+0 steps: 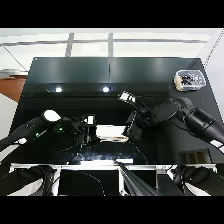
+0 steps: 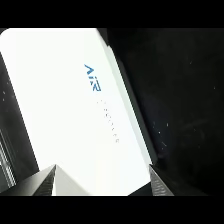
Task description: Fold the box and place the chain.
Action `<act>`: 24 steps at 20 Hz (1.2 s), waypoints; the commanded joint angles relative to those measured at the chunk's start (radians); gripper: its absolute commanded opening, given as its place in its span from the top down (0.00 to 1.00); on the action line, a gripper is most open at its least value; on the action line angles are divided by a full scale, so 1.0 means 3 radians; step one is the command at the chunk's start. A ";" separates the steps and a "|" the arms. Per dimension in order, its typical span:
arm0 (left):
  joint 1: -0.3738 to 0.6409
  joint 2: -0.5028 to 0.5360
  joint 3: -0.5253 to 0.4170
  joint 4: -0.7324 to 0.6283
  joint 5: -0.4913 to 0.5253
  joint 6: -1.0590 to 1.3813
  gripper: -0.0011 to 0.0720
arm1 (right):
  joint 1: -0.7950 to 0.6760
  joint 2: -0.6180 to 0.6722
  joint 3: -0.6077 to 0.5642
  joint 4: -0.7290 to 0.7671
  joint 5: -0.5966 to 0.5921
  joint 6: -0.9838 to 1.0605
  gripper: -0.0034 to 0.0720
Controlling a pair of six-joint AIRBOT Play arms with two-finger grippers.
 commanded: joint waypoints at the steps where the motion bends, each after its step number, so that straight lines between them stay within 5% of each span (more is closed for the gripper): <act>1: 0.0000 -0.0003 -0.0003 0.0001 0.0003 0.0000 0.51 | 0.0045 -0.0004 0.0001 -0.0159 -0.0019 -0.0008 0.03; 5: 0.0000 -0.0003 -0.0003 0.0001 0.0004 0.0000 0.51 | 0.0066 -0.0010 -0.0106 -0.0174 0.0155 -0.0008 0.03; 7: 0.0000 -0.0003 -0.0003 0.0001 0.0004 0.0000 0.51 | 0.0126 -0.0010 -0.0155 -0.0172 0.0242 -0.0009 0.35; 9: 0.0000 -0.0003 -0.0003 0.0001 0.0004 0.0000 0.51 | 0.0198 -0.0010 -0.0156 -0.0172 0.0333 -0.0009 0.35; 11: 0.0000 -0.0003 -0.0003 0.0001 0.0004 0.0000 0.51 | 0.0248 -0.0010 -0.0156 -0.0183 0.0427 -0.0009 0.56; 24: 0.0000 -0.0003 -0.0003 0.0001 0.0004 0.0000 0.51 | 0.0264 -0.0003 -0.0156 -0.0181 0.0427 -0.0008 0.56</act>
